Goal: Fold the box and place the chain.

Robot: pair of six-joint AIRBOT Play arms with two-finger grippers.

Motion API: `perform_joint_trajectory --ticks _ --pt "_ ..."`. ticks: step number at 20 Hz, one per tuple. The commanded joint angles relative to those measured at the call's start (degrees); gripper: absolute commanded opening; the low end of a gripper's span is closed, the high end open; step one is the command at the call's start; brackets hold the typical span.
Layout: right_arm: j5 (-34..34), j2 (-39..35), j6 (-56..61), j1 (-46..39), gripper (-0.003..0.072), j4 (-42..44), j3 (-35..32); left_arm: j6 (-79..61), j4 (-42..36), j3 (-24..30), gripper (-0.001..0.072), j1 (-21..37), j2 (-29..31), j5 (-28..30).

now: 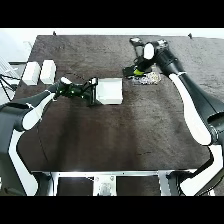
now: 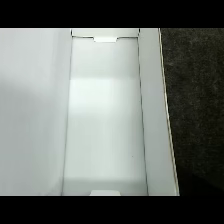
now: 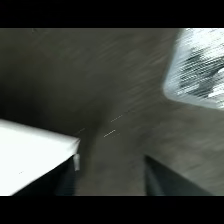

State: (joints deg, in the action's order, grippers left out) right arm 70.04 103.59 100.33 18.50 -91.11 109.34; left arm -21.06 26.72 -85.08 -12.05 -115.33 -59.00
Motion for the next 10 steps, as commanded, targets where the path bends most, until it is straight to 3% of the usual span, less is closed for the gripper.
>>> perform_joint_trajectory --ticks 1,4,10 --pt "-9.38 0.9 -0.55 -5.9 0.0382 0.44 -0.26 0.0 -0.02 -0.02 0.0531 0.02 0.04 0.0" --pt "-13.66 3.74 -5.14 -9.33 0.0382 6.19 -0.17 0.0 -0.17 -0.02 0.0531 0.02 0.04 -0.02" --pt "-13.9 7.19 -6.16 -13.62 0.0373 6.21 -0.17 0.0 -0.17 -0.02 0.0532 0.02 0.04 -0.02"
